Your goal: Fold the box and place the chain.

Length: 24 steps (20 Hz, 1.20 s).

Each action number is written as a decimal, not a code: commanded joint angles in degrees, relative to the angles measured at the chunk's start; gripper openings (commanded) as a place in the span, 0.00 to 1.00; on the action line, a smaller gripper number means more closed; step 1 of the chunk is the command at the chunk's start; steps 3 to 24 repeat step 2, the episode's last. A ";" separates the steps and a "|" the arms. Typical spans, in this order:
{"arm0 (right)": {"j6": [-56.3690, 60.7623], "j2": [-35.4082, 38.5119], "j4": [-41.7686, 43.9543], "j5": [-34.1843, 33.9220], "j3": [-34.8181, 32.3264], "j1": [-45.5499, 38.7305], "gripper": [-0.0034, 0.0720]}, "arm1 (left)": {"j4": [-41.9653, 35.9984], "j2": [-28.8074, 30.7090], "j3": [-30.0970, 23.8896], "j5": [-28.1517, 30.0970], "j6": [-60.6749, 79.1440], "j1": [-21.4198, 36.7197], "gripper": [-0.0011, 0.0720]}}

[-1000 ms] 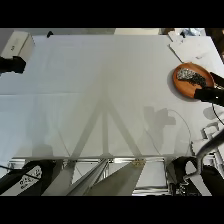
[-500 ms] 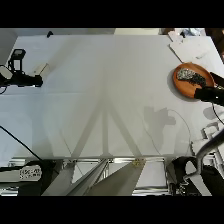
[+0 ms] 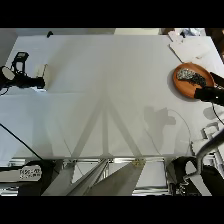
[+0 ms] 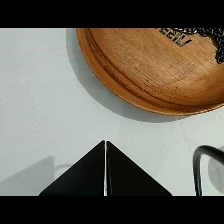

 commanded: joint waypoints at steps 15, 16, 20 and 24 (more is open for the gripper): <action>0.02 0.04 0.00 0.02 0.02 -0.04 0.06 | 0.17 8.66 0.02 -0.66 0.02 0.02 0.97; 0.02 0.04 0.00 0.02 0.02 -0.04 0.06 | 0.17 8.66 0.02 -0.66 0.02 0.02 0.97; 0.02 0.04 0.00 0.02 0.02 -0.04 0.06 | 0.17 8.66 0.02 -0.66 0.02 0.02 0.97; 0.02 0.04 0.00 0.02 0.02 -0.04 0.06 | 0.17 8.66 0.02 -0.66 0.02 0.02 0.97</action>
